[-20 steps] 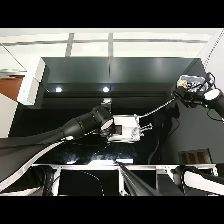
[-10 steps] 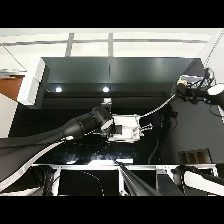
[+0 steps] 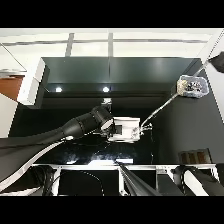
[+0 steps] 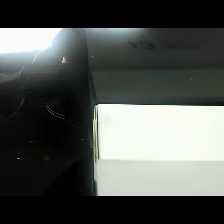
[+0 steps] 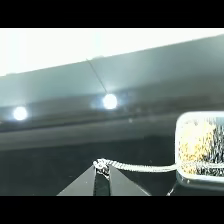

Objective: Fold the box and place the chain.

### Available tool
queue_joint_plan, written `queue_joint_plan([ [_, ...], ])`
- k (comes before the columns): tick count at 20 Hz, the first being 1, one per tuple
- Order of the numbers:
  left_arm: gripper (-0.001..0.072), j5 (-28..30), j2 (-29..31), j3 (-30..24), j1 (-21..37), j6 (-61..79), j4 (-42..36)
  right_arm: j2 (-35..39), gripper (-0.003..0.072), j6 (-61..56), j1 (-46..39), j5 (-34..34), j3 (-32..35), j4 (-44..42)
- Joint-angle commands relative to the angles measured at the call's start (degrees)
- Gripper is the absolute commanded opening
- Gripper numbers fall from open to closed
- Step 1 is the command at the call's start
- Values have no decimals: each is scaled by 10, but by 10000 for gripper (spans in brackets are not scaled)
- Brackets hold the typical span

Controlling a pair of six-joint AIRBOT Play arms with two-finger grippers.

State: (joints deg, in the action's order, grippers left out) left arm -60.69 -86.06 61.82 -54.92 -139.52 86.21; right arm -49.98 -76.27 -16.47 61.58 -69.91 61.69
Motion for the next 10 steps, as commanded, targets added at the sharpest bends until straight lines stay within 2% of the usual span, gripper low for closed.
queue_joint_plan([
  [1, 34, -1, 0, 0, 0, 0, 0, 65, 48, 4, -1, 70, -29, -24],
  [5, 34, -12, 0, 0, 0, 0, 1, 117, 48, 31, -1, 114, -36, -125],
  [8, 34, -13, 0, 0, 0, 0, 1, 126, 48, 33, 0, 149, -79, -175],
  [10, 34, -13, 0, 0, 0, 0, 1, 135, 48, 39, 13, 181, -84, -206],
])
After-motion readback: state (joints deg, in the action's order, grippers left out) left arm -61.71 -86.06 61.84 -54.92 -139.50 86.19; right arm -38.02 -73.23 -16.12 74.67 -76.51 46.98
